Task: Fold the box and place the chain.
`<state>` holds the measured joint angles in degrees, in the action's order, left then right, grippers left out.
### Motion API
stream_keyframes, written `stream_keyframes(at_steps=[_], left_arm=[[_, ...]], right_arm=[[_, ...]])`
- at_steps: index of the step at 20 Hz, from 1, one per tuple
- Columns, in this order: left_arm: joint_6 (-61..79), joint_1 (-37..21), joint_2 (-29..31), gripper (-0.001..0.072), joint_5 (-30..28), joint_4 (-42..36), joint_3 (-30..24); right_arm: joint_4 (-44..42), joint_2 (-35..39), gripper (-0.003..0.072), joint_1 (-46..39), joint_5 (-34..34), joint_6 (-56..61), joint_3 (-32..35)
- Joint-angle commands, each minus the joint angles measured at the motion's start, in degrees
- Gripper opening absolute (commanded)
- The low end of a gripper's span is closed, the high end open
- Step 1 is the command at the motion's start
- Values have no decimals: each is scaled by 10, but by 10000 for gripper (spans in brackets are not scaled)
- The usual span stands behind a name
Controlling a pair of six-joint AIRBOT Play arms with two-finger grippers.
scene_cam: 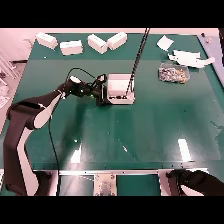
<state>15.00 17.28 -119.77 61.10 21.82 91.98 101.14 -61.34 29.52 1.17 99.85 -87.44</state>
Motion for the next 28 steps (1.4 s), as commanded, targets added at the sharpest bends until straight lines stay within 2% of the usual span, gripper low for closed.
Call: stream_keyframes(at_steps=[1,6,10,13,15,21,25,28], left_arm=[[0,-1,0,562,0,0,0],[0,-1,0,562,0,0,0],[0,-1,0,562,0,0,0],[0,-1,0,562,0,0,0],[0,-1,0,562,0,0,0],[0,-1,0,562,0,0,0],[0,-1,0,562,0,0,0],[0,-1,0,562,0,0,0]], right_arm=[[0,-5,5,0,33,0,-3],[0,-27,6,0,-9,0,0],[0,-52,6,-2,-14,0,5],[-3,-65,6,-2,-111,12,22],[-2,-65,5,-2,-162,33,72],[-3,-76,6,-10,-166,148,297],[-23,-107,6,-10,-92,219,408],[-37,-153,6,-10,-81,232,430]])
